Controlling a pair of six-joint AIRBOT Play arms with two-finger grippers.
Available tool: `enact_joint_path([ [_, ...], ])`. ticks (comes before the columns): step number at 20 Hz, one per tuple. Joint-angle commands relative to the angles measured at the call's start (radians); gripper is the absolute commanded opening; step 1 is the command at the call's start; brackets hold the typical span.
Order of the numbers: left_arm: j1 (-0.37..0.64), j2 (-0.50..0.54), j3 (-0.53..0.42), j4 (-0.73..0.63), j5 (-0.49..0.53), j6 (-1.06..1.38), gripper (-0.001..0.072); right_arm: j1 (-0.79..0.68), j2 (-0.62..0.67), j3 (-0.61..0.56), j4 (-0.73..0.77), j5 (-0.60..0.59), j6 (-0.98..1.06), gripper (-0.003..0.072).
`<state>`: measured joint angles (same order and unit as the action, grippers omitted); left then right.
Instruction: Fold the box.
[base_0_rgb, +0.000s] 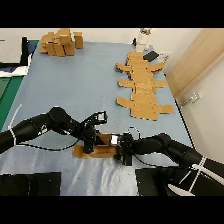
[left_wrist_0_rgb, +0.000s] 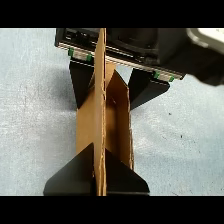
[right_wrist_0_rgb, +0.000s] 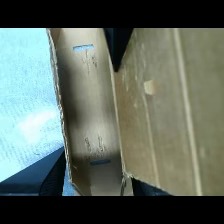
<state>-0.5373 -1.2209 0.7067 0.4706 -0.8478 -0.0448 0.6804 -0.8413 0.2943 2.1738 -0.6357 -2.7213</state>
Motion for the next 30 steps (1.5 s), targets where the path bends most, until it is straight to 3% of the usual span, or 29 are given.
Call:
enact_joint_path([
  [1,0.001,0.0,0.001,0.0,0.001,0.0,0.0019,0.001,-0.001,-0.001,-0.005,-0.008,-0.003,0.0526],
  [10,0.001,0.0,0.001,0.0,0.001,0.0,0.0019,0.001,-0.001,-0.001,-0.004,-0.013,-0.003,0.0541],
  [12,0.001,0.0,0.001,0.0,0.001,0.0,0.0019,0.001,-0.001,-0.001,-0.005,-0.021,-0.003,0.0665],
  [18,0.001,0.0,0.001,0.0,-0.001,0.0,0.0018,0.001,-0.001,-0.001,-0.005,-0.027,-0.003,0.0651],
  [19,0.001,0.0,0.001,0.0,0.0,0.0,0.0018,0.001,-0.001,-0.001,-0.005,-0.028,-0.003,0.0584],
  [20,0.001,0.0,0.001,0.0,0.001,0.0,0.0019,0.001,-0.001,-0.001,-0.005,-0.028,-0.003,0.0573],
  [28,0.003,0.0,0.001,0.003,0.003,-0.105,0.002,0.001,-0.001,-0.001,-0.005,-0.027,-0.003,0.0573],
  [29,0.008,0.001,0.002,0.023,-0.002,-0.166,0.0035,0.001,-0.001,-0.001,-0.005,-0.027,-0.003,0.0573],
  [30,0.016,0.006,0.007,0.073,-0.005,-0.24,0.0364,0.001,-0.001,-0.001,-0.005,-0.027,-0.003,0.0573],
])
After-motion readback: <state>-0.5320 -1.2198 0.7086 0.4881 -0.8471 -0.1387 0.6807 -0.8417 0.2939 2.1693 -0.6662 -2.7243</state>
